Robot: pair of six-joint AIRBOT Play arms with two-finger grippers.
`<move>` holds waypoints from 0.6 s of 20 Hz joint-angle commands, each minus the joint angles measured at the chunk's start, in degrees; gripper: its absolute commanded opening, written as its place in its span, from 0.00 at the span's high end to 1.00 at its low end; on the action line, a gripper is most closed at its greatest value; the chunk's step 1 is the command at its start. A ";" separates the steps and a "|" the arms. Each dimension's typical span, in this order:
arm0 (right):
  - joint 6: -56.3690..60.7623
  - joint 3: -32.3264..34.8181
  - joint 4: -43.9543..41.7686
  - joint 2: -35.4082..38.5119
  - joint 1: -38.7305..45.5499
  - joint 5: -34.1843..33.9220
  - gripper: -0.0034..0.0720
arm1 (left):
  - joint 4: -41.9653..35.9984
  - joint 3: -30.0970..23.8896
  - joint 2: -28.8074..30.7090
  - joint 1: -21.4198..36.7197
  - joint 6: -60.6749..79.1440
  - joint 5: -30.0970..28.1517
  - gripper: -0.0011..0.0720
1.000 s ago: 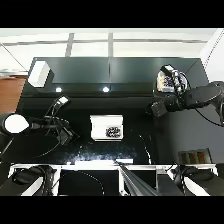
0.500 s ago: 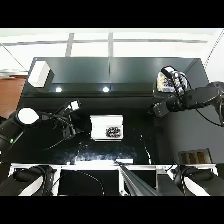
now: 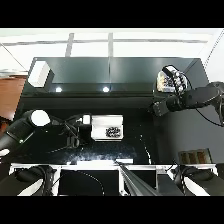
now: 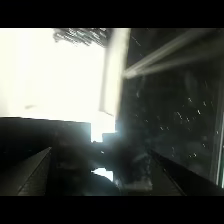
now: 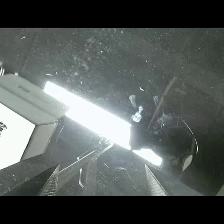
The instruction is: Fold the box and place the chain.
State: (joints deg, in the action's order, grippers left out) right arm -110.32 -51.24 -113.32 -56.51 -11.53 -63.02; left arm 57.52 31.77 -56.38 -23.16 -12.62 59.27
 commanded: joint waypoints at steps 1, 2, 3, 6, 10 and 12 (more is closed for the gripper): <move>0.24 0.02 0.00 0.04 -0.02 0.09 0.14 | 2.71 0.00 -0.76 -1.33 -3.45 -3.32 0.03; 0.24 0.00 0.00 0.04 -0.02 0.09 0.14 | 0.74 -0.04 -1.05 -0.42 -2.75 -4.00 0.03; 0.24 0.00 0.00 0.04 -0.02 0.11 0.14 | -2.49 -0.13 -1.86 0.28 -0.35 -4.68 0.03; 0.24 0.00 0.00 0.04 -0.02 0.35 0.14 | -9.07 -0.35 -6.16 0.68 8.35 -5.22 0.03; 0.24 0.00 -0.11 0.04 -0.02 0.42 0.14 | -9.18 -0.35 -8.72 0.70 10.29 -8.09 0.03; 0.24 0.00 -0.15 0.04 -0.02 0.48 0.14 | -10.95 -0.33 -9.03 0.70 12.66 -9.16 0.03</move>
